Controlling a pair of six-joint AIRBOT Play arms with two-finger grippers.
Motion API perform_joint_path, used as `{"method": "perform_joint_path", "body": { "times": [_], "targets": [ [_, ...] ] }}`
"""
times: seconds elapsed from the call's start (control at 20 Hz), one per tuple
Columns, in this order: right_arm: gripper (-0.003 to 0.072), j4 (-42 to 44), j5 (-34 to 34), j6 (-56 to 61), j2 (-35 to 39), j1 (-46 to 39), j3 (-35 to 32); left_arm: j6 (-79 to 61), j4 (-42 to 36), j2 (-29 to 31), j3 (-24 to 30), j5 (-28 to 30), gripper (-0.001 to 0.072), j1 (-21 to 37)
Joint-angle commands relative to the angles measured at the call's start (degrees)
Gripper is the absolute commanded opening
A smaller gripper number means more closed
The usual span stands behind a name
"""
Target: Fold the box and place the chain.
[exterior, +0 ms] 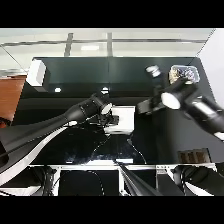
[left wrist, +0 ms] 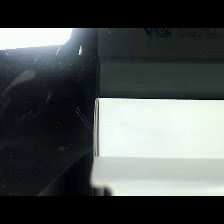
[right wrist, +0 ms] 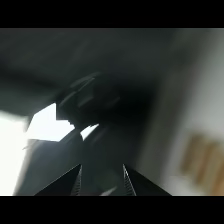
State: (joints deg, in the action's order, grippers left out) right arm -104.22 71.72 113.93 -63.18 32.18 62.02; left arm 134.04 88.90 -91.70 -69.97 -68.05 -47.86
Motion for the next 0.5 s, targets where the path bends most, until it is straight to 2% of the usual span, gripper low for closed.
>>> {"method": "perform_joint_path", "body": {
  "times": [0.0,0.05,0.1,0.2,0.25,0.35,0.45],
  "targets": [
    [0.0352,-17.81,-11.17,-1.14,2.80,-9.44,-1.46,-0.04,0.00,0.02,0.00,0.07,0.0025,0.02],
    [0.0663,-16.20,-18.56,-1.01,2.19,-13.88,-3.04,-0.04,0.00,0.02,0.00,0.07,0.0025,0.02],
    [0.0704,-12.70,-24.52,-0.39,0.59,-18.75,-4.13,-0.04,0.02,0.02,0.00,0.09,0.0025,0.02],
    [0.0704,-3.96,-32.52,1.14,-5.03,-27.82,-3.54,-0.07,0.17,0.02,0.00,0.04,0.0025,0.02],
    [0.0704,0.35,-34.12,1.14,-8.48,-31.67,-1.40,-0.07,0.17,0.02,0.00,0.04,0.0025,0.02],
    [0.0704,7.91,-31.87,0.37,-17.90,-38.03,7.67,-0.07,0.17,0.02,0.00,0.07,0.0025,0.02],
    [0.0704,12.24,-25.70,-2.38,-27.76,-41.24,19.19,-0.07,0.20,0.02,0.00,0.04,0.0025,0.02]
  ]
}}
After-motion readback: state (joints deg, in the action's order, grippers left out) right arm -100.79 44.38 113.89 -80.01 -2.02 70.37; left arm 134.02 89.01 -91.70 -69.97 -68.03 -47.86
